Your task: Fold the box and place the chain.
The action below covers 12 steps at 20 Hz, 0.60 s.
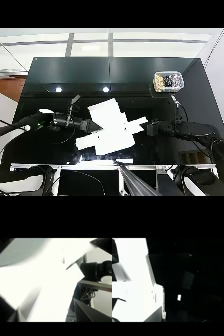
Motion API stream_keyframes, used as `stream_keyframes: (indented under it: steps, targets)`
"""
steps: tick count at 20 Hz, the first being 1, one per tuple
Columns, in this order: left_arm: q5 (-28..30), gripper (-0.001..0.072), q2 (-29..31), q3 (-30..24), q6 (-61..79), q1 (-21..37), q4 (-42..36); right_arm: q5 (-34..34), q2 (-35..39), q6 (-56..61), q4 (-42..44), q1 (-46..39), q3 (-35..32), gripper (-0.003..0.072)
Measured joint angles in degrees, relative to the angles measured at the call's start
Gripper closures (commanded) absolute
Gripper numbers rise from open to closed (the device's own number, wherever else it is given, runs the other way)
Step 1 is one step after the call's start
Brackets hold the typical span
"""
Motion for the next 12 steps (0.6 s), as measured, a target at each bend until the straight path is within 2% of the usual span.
stream_keyframes:
  steps: [2, 4, 6, 7, 12]
  targets:
    - [-1.5, 0.0039, -0.7, 1.9, 3.0, 0.0, 0.0, -0.6, 0.0, 0.0, -0.1, 0.0, 0.0, 0.0659]
    - [-2.9, 0.0224, -1.0, 4.1, 4.6, -0.2, 1.6, -1.1, 0.0, 0.1, -0.3, 0.0, 0.0, 0.0659]
    - [-4.3, 0.0266, -1.2, 6.3, 5.3, -0.6, 5.2, -1.5, 0.0, 0.2, -0.5, 0.0, 0.0, 0.0659]
    - [-4.6, 0.0334, -1.3, 7.3, 5.5, -0.9, 7.2, -1.7, 0.0, 0.2, -0.5, 0.0, 0.0, 0.0659]
    - [-6.0, 0.0338, -1.4, 9.7, 5.9, -1.5, 12.3, -1.9, 0.0, 0.2, -1.0, 0.0, 0.0, 0.0659]
